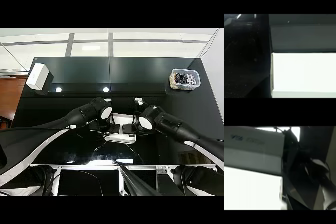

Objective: Fold the box and place the chain.

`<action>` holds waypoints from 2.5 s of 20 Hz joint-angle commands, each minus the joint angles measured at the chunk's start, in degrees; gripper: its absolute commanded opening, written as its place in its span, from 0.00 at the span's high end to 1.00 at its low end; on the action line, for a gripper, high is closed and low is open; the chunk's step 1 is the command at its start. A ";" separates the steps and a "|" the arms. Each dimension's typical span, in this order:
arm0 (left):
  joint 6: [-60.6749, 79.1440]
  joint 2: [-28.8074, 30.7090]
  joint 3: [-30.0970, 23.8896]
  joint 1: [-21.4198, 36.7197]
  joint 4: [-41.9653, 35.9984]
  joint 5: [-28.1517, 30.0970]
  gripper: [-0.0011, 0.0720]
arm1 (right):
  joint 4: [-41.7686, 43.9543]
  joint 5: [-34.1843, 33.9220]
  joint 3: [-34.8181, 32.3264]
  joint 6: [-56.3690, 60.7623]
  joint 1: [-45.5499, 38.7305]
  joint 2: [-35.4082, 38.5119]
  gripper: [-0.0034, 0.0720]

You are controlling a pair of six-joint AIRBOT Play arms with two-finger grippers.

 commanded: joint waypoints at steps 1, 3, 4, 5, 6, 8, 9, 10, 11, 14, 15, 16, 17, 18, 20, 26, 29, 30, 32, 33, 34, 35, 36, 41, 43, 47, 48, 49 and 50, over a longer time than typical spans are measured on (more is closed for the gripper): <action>-0.07 0.04 -0.02 0.11 -0.07 0.04 0.94 | -0.02 3.41 0.20 -4.96 -0.39 6.40 0.50; -0.07 0.04 -0.02 0.11 -0.04 0.04 0.94 | -0.68 6.38 0.26 -8.09 -1.27 13.22 0.50; -0.07 0.04 -0.02 0.11 -0.04 0.04 0.94 | -3.50 7.43 0.26 -8.59 -2.16 16.92 0.50; -0.07 0.04 -0.02 0.11 -0.04 0.15 0.94 | -12.09 8.66 0.24 -8.24 -2.99 20.79 0.50; -0.07 0.04 -0.02 0.11 -0.07 0.37 0.94 | -24.72 10.45 -0.02 -5.35 -3.63 23.85 0.50; -0.07 0.04 -0.02 0.11 -0.04 0.15 0.94 | -46.73 10.45 -1.51 -2.16 -7.15 26.32 0.50; -0.07 0.04 -0.02 0.11 -0.04 0.02 0.94 | -52.41 6.73 -2.51 -2.16 -10.93 26.10 0.50; -0.07 0.04 -0.02 0.11 -0.07 0.04 0.94 | -53.42 0.02 -3.50 -2.23 -16.26 25.44 0.50; -0.07 0.04 -0.02 0.11 -0.04 0.02 0.94 | -51.76 -7.56 -3.87 -2.14 -23.12 23.71 0.50; -0.07 0.04 -0.02 0.11 -0.07 -0.22 0.94 | -43.23 -21.00 -0.92 4.44 -41.24 13.49 0.50; -0.07 0.04 -0.02 0.11 -0.07 -0.37 0.94 | -37.55 -22.84 2.03 4.61 -45.66 9.20 0.50; -0.07 0.04 -0.02 0.11 -0.04 -1.29 0.94 | -31.08 -23.58 6.10 4.13 -49.33 4.28 0.50; -0.04 0.04 -0.02 0.11 0.09 -2.01 0.94 | -24.96 -23.39 10.40 2.23 -51.91 -0.44 0.48; -0.04 0.04 -0.02 0.11 0.20 -2.80 0.94 | -16.92 -22.56 15.28 -3.67 -53.90 -5.57 0.22; -0.04 0.04 -0.02 0.11 0.42 -2.97 0.94 | -3.58 -15.98 25.44 -22.23 -55.34 -15.50 0.10; -0.07 0.04 -0.02 0.11 0.37 -2.56 0.94 | -2.82 -10.19 40.74 -25.40 -55.36 -30.01 0.10; -0.07 0.04 -0.02 0.11 0.37 -2.54 0.94 | -3.06 -12.50 41.79 -25.40 -55.36 -32.46 0.12; -0.07 0.04 -0.02 0.11 0.35 -2.51 0.94 | -3.28 -13.33 41.79 -25.42 -55.36 -33.24 0.12; -0.07 0.04 -0.02 0.13 0.37 -2.60 0.94 | -4.46 -14.84 41.79 -25.09 -55.36 -34.45 0.12; -0.07 0.04 -0.02 0.11 0.37 -2.58 0.94 | -4.57 -15.28 41.79 -25.07 -55.39 -34.93 0.12; -0.07 0.04 -0.02 0.13 0.37 -2.58 0.94 | -4.81 -15.58 41.79 -24.76 -55.39 -35.30 0.12; -0.07 0.04 -0.02 0.13 0.37 -2.56 0.94 | -4.94 -15.87 41.79 -24.68 -55.36 -35.60 0.14; -0.07 0.04 -0.02 0.11 0.37 -2.56 0.94 | -4.92 -16.09 41.79 -24.70 -55.36 -35.76 0.30; -0.07 0.04 -0.02 0.11 0.35 -2.56 0.94 | -4.63 -14.75 41.77 -24.76 -55.32 -35.76 0.39; -0.07 0.04 -0.02 0.11 0.35 -2.58 0.94 | -4.46 -14.64 41.77 -24.76 -55.32 -35.76 0.39; -0.07 0.04 -0.02 0.11 0.37 -2.54 0.94 | -4.26 -12.07 41.77 -25.75 -54.99 -35.78 0.64; -0.07 0.04 -0.02 0.11 0.35 -2.56 0.94 | -4.26 -11.78 41.77 -25.79 -54.90 -35.76 0.76; -0.07 0.04 -0.02 0.11 0.37 -2.56 0.94 | -4.15 -11.17 41.86 -25.77 -54.90 -35.71 0.93; -0.07 0.04 -0.02 0.11 0.35 -2.56 0.94 | -3.82 -10.43 42.05 -25.66 -54.93 -35.58 0.94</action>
